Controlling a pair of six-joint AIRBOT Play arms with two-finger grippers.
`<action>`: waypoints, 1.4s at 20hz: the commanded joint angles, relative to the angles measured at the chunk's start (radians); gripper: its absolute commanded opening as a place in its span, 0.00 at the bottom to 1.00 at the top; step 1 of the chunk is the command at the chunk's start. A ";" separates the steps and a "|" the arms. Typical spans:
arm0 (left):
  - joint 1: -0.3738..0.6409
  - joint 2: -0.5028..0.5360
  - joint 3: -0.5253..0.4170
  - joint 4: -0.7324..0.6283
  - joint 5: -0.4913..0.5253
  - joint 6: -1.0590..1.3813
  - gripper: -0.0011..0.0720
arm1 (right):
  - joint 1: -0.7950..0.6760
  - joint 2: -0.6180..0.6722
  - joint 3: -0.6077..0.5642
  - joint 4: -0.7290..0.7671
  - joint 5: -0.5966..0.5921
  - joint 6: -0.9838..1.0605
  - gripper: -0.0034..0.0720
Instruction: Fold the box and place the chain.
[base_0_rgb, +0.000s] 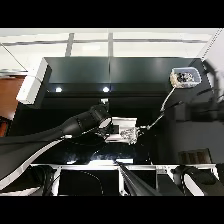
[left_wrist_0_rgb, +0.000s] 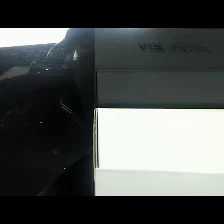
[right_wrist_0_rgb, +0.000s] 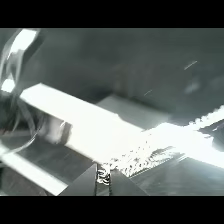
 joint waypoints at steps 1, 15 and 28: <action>0.000 0.000 0.000 0.000 0.001 0.000 0.06 | 0.141 0.017 -0.150 0.101 -0.159 0.011 0.10; 0.000 0.000 0.000 0.000 0.000 0.000 0.06 | 0.387 -0.119 -0.177 0.139 -0.339 0.037 0.63; 0.000 0.000 0.000 0.000 0.002 0.000 0.06 | 0.010 -0.116 -0.352 -0.119 -0.390 -0.789 0.98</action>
